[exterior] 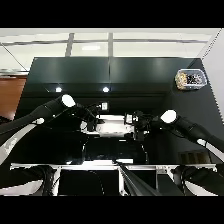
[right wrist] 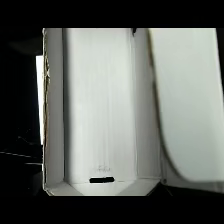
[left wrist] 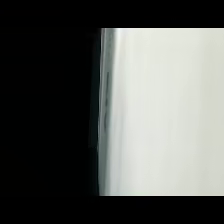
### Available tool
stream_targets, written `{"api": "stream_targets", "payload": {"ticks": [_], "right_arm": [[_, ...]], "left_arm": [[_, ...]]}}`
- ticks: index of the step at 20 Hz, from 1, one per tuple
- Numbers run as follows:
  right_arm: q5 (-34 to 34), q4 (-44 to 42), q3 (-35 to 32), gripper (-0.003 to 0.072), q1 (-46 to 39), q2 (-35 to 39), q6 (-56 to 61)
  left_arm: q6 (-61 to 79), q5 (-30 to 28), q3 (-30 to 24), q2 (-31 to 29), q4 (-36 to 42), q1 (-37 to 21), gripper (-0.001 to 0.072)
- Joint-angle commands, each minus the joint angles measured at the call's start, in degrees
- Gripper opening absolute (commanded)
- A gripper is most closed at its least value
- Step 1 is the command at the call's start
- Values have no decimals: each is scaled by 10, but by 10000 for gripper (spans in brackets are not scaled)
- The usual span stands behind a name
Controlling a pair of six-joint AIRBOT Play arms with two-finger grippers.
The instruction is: Fold the box and place the chain.
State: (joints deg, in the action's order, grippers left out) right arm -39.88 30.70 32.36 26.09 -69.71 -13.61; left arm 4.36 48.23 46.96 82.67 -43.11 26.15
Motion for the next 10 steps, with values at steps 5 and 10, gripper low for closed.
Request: {"api": "stream_targets", "payload": {"ticks": [5,10], "right_arm": [[7,-3,0,599,0,-23,-5],[22,-5,0,600,0,-37,-5]], "left_arm": [[-1,0,1,0,2,0,25],[-1,0,1,0,2,0,26]]}}
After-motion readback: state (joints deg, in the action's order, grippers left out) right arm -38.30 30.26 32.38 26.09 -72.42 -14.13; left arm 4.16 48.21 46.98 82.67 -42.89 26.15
